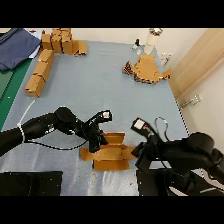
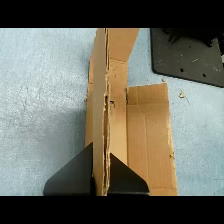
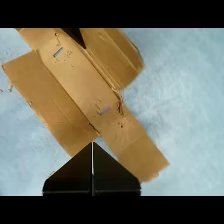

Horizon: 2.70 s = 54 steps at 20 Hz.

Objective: Fold the box.

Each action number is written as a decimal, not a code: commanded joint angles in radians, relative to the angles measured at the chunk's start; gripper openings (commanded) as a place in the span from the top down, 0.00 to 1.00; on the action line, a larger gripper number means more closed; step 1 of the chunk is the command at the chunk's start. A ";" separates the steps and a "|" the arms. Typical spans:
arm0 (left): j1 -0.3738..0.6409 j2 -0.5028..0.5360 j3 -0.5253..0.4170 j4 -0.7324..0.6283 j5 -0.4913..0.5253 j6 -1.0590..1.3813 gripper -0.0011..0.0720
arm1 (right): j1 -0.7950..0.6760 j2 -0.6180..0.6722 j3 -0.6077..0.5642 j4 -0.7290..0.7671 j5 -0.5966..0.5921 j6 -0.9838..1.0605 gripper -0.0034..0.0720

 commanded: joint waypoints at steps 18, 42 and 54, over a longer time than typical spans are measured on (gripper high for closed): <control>0.000 0.000 0.000 0.000 0.000 0.000 0.97 | 0.803 -0.352 -0.111 -0.686 0.219 0.496 0.19; 0.000 0.000 0.000 -0.003 0.000 0.000 0.97 | 0.635 -0.308 -0.081 -0.812 0.248 0.585 0.00; 0.000 0.000 0.000 -0.003 0.000 0.000 0.97 | 0.603 -0.156 -0.116 -0.724 0.189 0.509 0.00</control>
